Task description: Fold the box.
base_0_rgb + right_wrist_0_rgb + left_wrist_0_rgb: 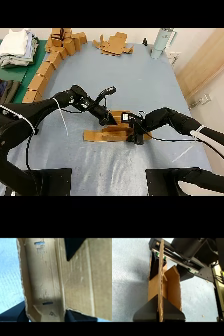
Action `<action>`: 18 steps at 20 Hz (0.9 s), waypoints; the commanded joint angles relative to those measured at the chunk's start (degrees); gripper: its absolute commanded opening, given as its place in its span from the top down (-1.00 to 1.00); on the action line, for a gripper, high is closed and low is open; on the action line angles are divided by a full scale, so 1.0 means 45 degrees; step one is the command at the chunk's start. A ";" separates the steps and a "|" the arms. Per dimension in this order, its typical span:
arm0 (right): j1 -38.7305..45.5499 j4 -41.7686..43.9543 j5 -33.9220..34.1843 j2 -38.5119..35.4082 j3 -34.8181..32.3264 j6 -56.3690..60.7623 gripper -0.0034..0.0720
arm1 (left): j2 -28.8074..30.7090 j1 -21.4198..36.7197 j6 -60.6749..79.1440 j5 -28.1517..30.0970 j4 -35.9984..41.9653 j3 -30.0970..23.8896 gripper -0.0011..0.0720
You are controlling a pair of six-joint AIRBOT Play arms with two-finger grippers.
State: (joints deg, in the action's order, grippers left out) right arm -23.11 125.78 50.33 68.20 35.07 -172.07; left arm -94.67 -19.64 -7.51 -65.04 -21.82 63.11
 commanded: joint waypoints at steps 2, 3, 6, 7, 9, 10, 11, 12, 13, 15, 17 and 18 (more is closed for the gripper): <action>0.0005 0.0000 -0.0034 -0.0019 -0.0005 0.0015 -0.40 | -0.0010 -0.0005 0.0000 -0.0005 -0.0010 0.0005 0.94; 0.0005 0.0000 -0.0053 -0.0015 -0.0005 0.0015 -0.40 | -0.0010 -0.0005 0.0000 -0.0005 -0.0010 0.0005 0.94; 0.0005 -0.0005 -0.0083 -0.0015 -0.0005 0.0015 -0.34 | -0.0010 -0.0005 0.0000 -0.0005 -0.0010 0.0005 0.94; 0.0005 0.0000 -0.0083 -0.0015 -0.0005 0.0015 -0.34 | -0.0010 -0.0005 0.0000 -0.0005 -0.0010 0.0005 0.94; 0.0005 0.0000 -0.0078 -0.0015 -0.0005 0.0015 -0.34 | -0.0010 -0.0005 0.0000 0.0019 -0.0010 0.0005 0.94; 0.0005 0.0000 -0.0078 -0.0015 -0.0005 0.0015 -0.34 | -0.0010 -0.0005 0.0000 0.0015 -0.0010 0.0005 0.94; 0.0005 0.0000 -0.0078 -0.0015 -0.0005 0.0015 -0.34 | -0.0010 -0.0005 0.0000 0.0015 -0.0010 0.0005 0.94; 0.0005 0.0000 -0.0078 -0.0015 -0.0005 0.0015 -0.34 | -0.0010 -0.0005 0.0000 0.0015 -0.0010 0.0005 0.94; 0.0005 -0.0005 -0.0078 -0.0015 -0.0005 0.0015 -0.34 | -0.0010 -0.0005 0.0000 0.0015 -0.0010 0.0005 0.94; 0.0005 -0.0005 -0.0078 -0.0015 -0.0005 0.0015 -0.34 | -0.0010 -0.0005 0.0000 0.0087 -0.0005 0.0005 0.94; 0.0005 -0.0005 -0.0078 -0.0015 -0.0005 0.0015 -0.34 | -0.0010 -0.0010 0.0000 0.0180 0.0073 0.0005 0.94; 0.0005 -0.0005 -0.0078 -0.0015 -0.0005 0.0015 -0.34 | -0.0010 -0.0005 -0.0092 0.0219 0.0136 0.0005 0.94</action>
